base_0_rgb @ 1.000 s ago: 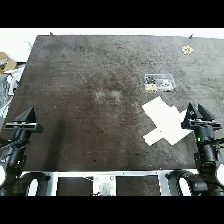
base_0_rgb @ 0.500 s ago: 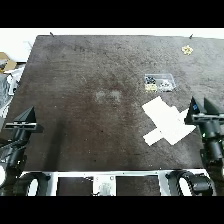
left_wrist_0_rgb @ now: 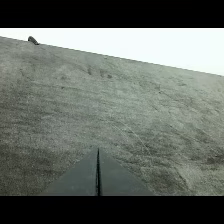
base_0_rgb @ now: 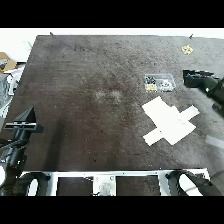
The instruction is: Fold the box and place the chain.
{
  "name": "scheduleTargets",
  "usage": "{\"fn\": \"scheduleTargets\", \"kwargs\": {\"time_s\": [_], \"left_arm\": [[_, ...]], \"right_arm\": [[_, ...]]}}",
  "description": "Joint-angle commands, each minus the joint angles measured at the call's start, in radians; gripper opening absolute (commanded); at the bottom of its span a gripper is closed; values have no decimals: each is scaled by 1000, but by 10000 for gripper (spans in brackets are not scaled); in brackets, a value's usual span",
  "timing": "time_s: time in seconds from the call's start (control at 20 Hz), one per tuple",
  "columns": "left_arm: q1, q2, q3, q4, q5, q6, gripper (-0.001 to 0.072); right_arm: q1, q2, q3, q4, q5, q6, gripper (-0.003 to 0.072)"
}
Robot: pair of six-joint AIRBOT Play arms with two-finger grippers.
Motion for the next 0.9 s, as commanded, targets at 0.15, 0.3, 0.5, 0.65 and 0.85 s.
{"fn": "scheduleTargets", "kwargs": {"time_s": [0.15,0.3,0.5,0.65,0.85], "left_arm": [[0,0,0,0,0,0,11],[0,0,0,0,0,0,11],[0,1,0,0,0,0,11],[0,0,0,0,0,0,11],[0,0,0,0,0,0,11]], "right_arm": [[-359,-461,584,-559,813,438,453],[-366,-587,774,-746,875,422,440],[-362,-747,824,-748,987,282,434],[-362,-837,824,-749,1029,209,434],[-359,-914,812,-760,1031,178,434]]}}
